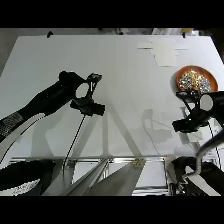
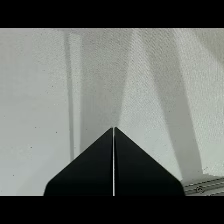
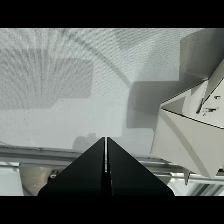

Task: Fold the box and place the chain.

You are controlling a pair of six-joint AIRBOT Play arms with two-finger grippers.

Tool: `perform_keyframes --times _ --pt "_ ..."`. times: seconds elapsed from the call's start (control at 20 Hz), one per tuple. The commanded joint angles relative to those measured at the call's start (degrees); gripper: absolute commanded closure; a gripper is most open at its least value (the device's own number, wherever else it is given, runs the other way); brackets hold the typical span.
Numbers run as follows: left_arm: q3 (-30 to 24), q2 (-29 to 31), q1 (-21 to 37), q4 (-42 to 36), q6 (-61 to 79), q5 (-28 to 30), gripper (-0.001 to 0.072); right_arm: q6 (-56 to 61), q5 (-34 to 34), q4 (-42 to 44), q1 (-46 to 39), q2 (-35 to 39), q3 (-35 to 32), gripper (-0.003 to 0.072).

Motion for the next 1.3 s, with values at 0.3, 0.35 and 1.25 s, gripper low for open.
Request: perform_keyframes --times 0.3,0.35,1.25 --pt "0.0 0.0 0.0 0.0 0.0 0.0 0.0706 0.0 0.0 0.0 0.0 0.0 0.0 0.0667" --pt "0.0 0.0 0.0 0.0 0.0 0.0 0.0706 0.0 0.0 0.0 0.0 0.0 0.0 0.0667" --pt "0.0 0.0 0.0 0.0 0.0 0.0 0.0706 10.0 -10.6 -35.8 -2.5 0.1 0.0 0.0667"
